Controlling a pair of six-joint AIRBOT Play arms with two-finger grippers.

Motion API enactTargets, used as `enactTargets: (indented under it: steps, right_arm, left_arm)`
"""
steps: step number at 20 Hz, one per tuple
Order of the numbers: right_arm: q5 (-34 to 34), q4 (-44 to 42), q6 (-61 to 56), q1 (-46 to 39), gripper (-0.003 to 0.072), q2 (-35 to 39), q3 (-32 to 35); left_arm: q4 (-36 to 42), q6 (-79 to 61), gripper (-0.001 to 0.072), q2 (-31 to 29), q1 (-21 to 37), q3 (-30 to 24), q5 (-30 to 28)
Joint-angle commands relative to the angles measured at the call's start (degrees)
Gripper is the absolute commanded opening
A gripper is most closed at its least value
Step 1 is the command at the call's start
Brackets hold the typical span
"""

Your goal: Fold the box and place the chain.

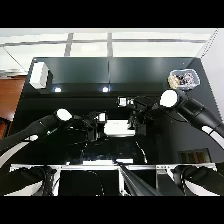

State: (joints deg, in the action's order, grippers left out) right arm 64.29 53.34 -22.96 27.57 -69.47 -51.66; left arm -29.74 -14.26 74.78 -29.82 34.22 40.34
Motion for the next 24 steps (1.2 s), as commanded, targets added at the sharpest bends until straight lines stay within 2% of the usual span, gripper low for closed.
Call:
enactTargets:
  steps: [1,3,4,7,8,9,10,12,14,16,18,21,24]
  right_arm:
    - [-0.02,0.26,-0.22,0.07,0.0240,0.02,0.02]
    - [-0.02,0.26,-0.24,0.07,0.0237,0.02,0.02]
    - [0.00,0.26,-0.24,0.07,0.0181,0.02,0.00]
    - [0.52,0.28,-0.79,0.07,0.0212,0.13,-0.17]
    - [1.22,0.48,-1.64,0.04,0.0325,0.52,-0.44]
    - [1.05,0.90,-4.35,-0.11,0.0532,1.57,-0.50]
    - [1.09,1.14,-6.88,-0.72,0.0625,2.97,-0.48]
    - [1.27,1.05,-11.54,-3.43,0.0625,6.40,-0.42]
    - [-0.46,-2.71,-11.54,-7.76,0.0625,8.63,1.55]
    - [-4.96,-12.28,-4.46,-10.49,0.0624,8.63,6.21]
    - [-10.14,-18.80,3.74,-9.05,0.0624,8.63,10.38]
    - [-16.24,-15.61,6.10,-4.44,0.0623,8.59,11.78]
    - [-16.28,-10.73,6.10,-2.73,0.0622,8.41,11.80]
  left_arm:
    - [-0.02,0.00,0.0276,0.02,-0.02,0.04,0.00]
    - [-0.02,0.00,0.0277,0.02,-0.02,0.04,0.00]
    - [-0.02,0.00,0.0276,0.02,-0.02,0.04,0.00]
    - [-0.02,0.00,0.0277,0.02,-0.02,0.04,0.00]
    - [-0.02,0.00,0.0276,0.02,-0.02,0.04,0.00]
    - [-0.02,0.00,0.0276,0.02,-0.02,0.04,0.00]
    - [-0.02,0.00,0.0276,0.02,-0.02,0.04,0.00]
    - [-0.04,0.00,0.0276,0.02,-0.02,0.04,0.00]
    - [-0.04,-0.04,0.0276,0.02,-0.02,0.04,0.11]
    - [-0.07,-0.02,0.0276,0.02,-0.02,0.04,0.11]
    - [-0.07,-0.02,0.0276,0.02,-0.02,0.04,0.11]
    - [-0.07,-0.04,0.0276,0.02,-0.02,0.04,0.11]
    - [-0.07,-0.04,0.0276,0.02,-0.02,0.04,0.11]
